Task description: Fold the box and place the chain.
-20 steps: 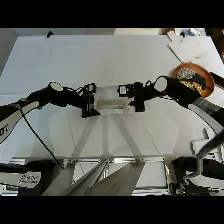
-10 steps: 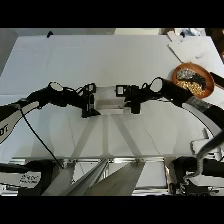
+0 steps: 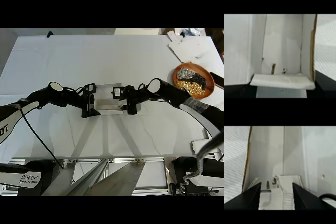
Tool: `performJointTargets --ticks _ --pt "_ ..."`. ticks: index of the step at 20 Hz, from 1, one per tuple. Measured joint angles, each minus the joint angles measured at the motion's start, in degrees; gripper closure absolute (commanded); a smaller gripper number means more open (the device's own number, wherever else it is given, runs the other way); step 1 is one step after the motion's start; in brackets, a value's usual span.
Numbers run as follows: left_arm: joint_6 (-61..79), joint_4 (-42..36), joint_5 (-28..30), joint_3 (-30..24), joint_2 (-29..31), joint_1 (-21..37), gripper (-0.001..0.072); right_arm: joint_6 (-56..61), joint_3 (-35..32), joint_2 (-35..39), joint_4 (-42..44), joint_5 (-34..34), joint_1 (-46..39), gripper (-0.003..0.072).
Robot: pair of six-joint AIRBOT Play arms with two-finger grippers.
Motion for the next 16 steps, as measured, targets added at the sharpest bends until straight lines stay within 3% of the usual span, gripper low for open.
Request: performJointTargets --ticks 1,2,3,11,16 --pt "-0.02 0.00 0.00 0.00 0.00 0.00 0.0557 -0.04 0.00 -0.02 0.13 -0.13 0.04 0.0269" --pt "-0.02 0.00 0.00 0.00 0.00 0.00 0.0557 -0.11 0.00 -0.02 0.20 -0.17 0.04 0.0430" --pt "-0.04 -0.02 0.00 0.00 0.00 0.00 0.0557 -0.17 0.00 0.04 0.20 -0.48 0.09 0.0673" --pt "-0.04 -0.02 0.00 0.00 0.00 0.00 0.0557 14.62 0.00 11.17 -12.57 1.95 0.70 0.0667" --pt "-0.04 -0.02 0.00 0.00 0.00 0.00 0.0557 37.38 0.00 19.17 -20.90 3.43 -0.52 0.0668"
